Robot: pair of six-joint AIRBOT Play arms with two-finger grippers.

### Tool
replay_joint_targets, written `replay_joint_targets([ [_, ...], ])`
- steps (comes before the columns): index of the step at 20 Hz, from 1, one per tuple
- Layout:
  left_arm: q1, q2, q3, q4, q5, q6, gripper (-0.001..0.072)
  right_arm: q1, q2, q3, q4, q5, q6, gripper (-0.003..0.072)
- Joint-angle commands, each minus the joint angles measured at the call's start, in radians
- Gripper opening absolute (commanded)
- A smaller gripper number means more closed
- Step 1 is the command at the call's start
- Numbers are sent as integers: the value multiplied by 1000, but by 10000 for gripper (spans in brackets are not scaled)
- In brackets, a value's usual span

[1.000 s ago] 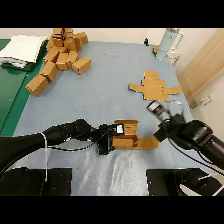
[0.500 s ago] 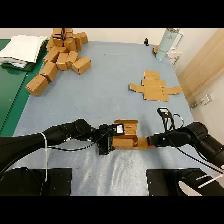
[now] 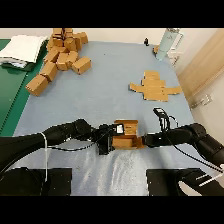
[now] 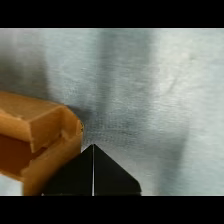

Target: Fold the box.

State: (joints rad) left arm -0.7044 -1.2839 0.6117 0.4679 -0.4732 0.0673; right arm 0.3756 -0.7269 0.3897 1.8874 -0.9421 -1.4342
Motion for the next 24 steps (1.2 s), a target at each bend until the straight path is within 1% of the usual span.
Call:
replay_joint_targets([
  [1, 0, 0, 0, 0, 0, 0, 424, 0, 11, 19, 107, 0, -48, 7],
  [5, 0, 0, 0, 0, 0, 0, 425, 0, 38, 74, 76, -6, -48, 19],
  [6, 0, 0, 0, 0, 0, 0, 425, 0, 35, 79, 76, -10, -48, 77],
  [7, 0, 0, 0, 0, 0, 0, 425, 0, 33, 79, 76, -13, -48, 220],
  [8, 0, 0, 0, 0, 0, 0, 425, 0, 30, 79, 77, -19, -48, 252],
  [11, 0, 0, 0, 0, 0, 0, 425, 0, 28, 79, 83, -28, -48, 252],
  [13, 0, 0, 0, 0, 0, 0, 424, 0, 28, 79, 90, -27, -48, 365],
  [18, 0, 0, 0, 0, 0, 0, 425, 0, 23, 79, 120, -25, -48, 377],
  [19, 0, 0, 0, 0, 0, 0, 424, 0, 18, 79, 134, -25, -48, 426],
  [20, 0, 0, 0, 0, 0, 0, 424, 0, 15, 79, 149, -25, -48, 449],
  [24, 0, 0, 0, 0, 0, 0, 424, 0, 15, 79, 153, -27, -48, 449],
])
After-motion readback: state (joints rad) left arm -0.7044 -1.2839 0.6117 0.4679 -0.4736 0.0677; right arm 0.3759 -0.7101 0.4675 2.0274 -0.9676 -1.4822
